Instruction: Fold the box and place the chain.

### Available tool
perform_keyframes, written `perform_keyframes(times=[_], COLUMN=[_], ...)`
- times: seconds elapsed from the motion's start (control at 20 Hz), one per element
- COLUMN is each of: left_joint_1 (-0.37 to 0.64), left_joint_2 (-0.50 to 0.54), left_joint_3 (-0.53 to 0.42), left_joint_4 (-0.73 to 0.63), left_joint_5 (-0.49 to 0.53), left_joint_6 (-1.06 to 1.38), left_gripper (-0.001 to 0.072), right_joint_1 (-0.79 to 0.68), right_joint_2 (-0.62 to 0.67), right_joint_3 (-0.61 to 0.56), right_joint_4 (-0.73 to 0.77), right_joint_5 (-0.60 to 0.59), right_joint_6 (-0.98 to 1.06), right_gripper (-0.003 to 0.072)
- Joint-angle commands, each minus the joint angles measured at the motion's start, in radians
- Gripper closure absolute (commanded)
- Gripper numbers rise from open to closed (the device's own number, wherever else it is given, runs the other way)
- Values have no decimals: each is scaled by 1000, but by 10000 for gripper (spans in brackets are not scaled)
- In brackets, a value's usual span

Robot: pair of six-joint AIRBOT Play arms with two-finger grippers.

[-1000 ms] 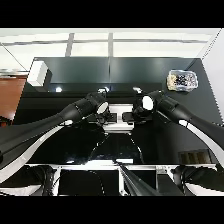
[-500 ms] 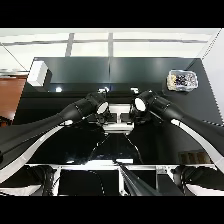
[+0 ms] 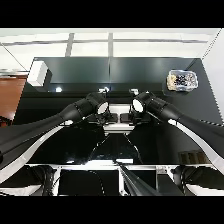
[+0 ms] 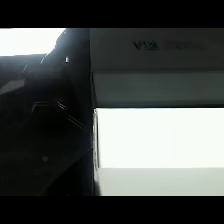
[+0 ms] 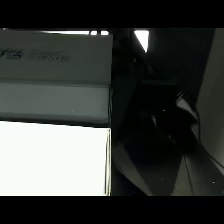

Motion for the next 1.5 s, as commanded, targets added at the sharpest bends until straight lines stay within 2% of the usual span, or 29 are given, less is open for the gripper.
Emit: perform_keyframes(times=[0.0, 0.05, 0.1, 0.15, 0.25, 0.45, 0.5, 0.55, 0.6, 0.85, 0.95, 1.0, 1.05, 1.25, 1.35, 1.45], left_joint_1=[1, 1, 1, 1, 1, 1, 1, 1, 1, 1, 1, 1, 1, 1, 1, 1], left_joint_2=[-1, -1, -1, -1, -1, -1, -1, -1, -1, -1, -1, -1, -1, -1, -1, -1], left_joint_3=[0, 0, 0, 0, 0, 0, 0, 0, 0, 0, 0, 0, 0, 0, 0, 0], left_joint_4=[2, 2, 2, 2, 2, 2, 2, 2, 2, 2, 2, 2, 2, 2, 2, 2], left_joint_5=[0, 0, 0, 0, 0, 0, 0, 0, 0, 0, 0, 0, 0, 0, 0, 0], left_joint_6=[3, 3, 3, 3, 3, 3, 3, 3, 3, 3, 3, 3, 3, 3, 3, 3], left_gripper=[681, 681, 681, 681, 681, 681, 681, 681, 681, 681, 681, 681, 681, 681, 681, 681], right_joint_1=[1, 1, 1, 1, 1, 1, 1, -2, -2, -2, -2, -2, -2, -3, -12, -23], right_joint_2=[-1, -1, -1, -1, -1, 0, 0, 1, 3, 5, 5, 5, 5, 6, 24, 68], right_joint_3=[1, 1, 1, 1, 1, 1, 1, 1, 1, 1, 1, 1, 1, 1, 2, 2], right_joint_4=[-2, -1, 4, 5, 4, 6, 10, 9, 10, 31, 32, 32, 32, 31, 29, 24], right_joint_5=[1, 1, 0, 0, 0, -10, -10, -10, -10, -21, -24, -24, -25, -28, -19, -9], right_joint_6=[13, 13, 14, 14, 13, 13, 13, 13, 13, 13, 13, 13, 6, -3, -17, -64], right_gripper=[668, 645, 527, 527, 670, 669, 661, 513, 474, 473, 475, 502, 675, 666, 409, 409])
